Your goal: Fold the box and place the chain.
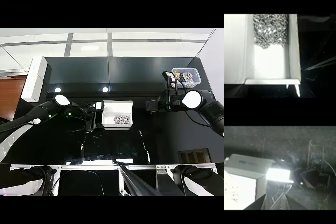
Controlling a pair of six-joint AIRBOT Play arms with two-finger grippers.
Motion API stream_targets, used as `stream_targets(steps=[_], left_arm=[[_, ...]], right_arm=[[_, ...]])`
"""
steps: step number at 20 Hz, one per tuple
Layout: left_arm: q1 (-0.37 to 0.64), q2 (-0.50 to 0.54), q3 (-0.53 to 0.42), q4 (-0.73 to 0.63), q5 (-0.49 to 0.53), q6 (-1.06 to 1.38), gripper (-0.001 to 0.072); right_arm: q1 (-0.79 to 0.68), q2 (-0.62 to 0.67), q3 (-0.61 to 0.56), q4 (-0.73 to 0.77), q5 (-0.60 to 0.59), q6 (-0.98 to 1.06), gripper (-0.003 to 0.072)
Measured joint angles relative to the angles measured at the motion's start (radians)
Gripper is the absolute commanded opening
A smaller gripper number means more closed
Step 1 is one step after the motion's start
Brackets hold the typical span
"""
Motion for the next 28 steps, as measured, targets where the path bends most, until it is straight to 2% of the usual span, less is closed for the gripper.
stream_targets(steps=[1,2,3,4,7,10,14,22,28], left_arm=[[-0.004,0.000,0.000,0.000,0.006,0.000,0.0453],[-0.008,0.000,0.000,0.000,0.009,-0.003,0.0422],[-0.010,0.000,0.000,0.000,0.012,-0.005,0.0401],[-0.012,0.000,0.000,0.000,0.016,-0.007,0.0401],[-0.015,0.000,0.000,0.000,0.020,-0.011,0.0401],[-0.016,0.000,0.000,0.000,0.024,-0.011,0.0401],[-0.016,0.000,0.000,0.000,0.024,-0.011,0.0401],[-0.016,0.000,0.000,0.000,0.026,-0.011,0.0401],[-0.016,0.000,0.000,0.000,0.027,-0.012,0.0401]], right_arm=[[0.000,0.000,0.000,0.000,-0.003,0.000,0.0268],[0.000,0.000,0.000,0.000,-0.009,0.000,0.0281],[0.000,0.000,0.000,0.001,-0.019,0.000,0.0606],[0.000,0.000,0.000,0.007,-0.039,0.002,0.0707],[0.000,-0.010,0.001,0.072,-0.159,0.004,0.0704],[0.003,-0.068,0.019,0.202,-0.267,-0.044,0.0703],[0.045,-0.156,0.046,0.352,-0.290,-0.220,0.0703],[0.073,-0.188,0.164,0.373,0.031,-0.881,0.0703],[0.110,-0.198,0.185,0.320,0.124,-1.230,0.0703]])
